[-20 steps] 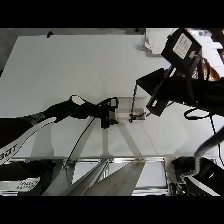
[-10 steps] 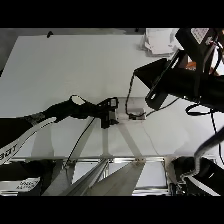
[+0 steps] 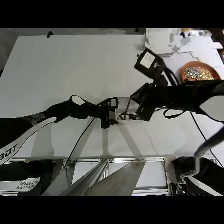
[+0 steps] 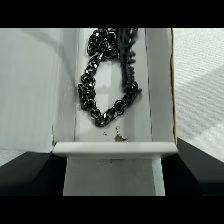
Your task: Fold the box and place the chain.
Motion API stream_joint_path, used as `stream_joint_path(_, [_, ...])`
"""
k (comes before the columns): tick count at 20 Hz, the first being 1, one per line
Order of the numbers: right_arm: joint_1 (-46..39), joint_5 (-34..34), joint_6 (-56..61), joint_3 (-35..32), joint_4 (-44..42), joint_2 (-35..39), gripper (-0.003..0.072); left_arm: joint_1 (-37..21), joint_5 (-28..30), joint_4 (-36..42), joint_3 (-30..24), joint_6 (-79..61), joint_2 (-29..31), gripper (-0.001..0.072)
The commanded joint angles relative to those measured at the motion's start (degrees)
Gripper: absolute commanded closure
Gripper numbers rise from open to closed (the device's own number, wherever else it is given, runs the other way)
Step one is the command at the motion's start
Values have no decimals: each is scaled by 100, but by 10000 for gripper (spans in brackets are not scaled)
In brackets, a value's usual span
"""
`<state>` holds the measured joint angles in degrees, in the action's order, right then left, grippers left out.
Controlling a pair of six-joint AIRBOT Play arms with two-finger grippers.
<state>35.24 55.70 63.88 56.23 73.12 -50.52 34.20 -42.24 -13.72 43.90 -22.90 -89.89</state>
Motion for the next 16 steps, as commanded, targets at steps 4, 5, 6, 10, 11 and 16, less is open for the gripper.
stream_joint_path(4, [0,-627,76,-717,-638,-780,670,-4,0,-2,0,-2,2,573])
stream_joint_path(5, [0,-658,81,-774,-636,-949,669,-4,0,0,0,-2,2,573])
stream_joint_path(6, [-2,-693,83,-839,-636,-1067,668,-4,0,-2,0,-2,2,573])
stream_joint_path(10, [0,-1147,79,-1209,-1067,-1187,622,-4,0,-2,0,-2,2,573])
stream_joint_path(11, [0,-1325,79,-1294,-1104,-1191,622,-4,0,-2,0,-2,2,573])
stream_joint_path(16, [-2,-1591,79,-1327,-1213,-1038,524,-4,2,0,0,-2,2,573])
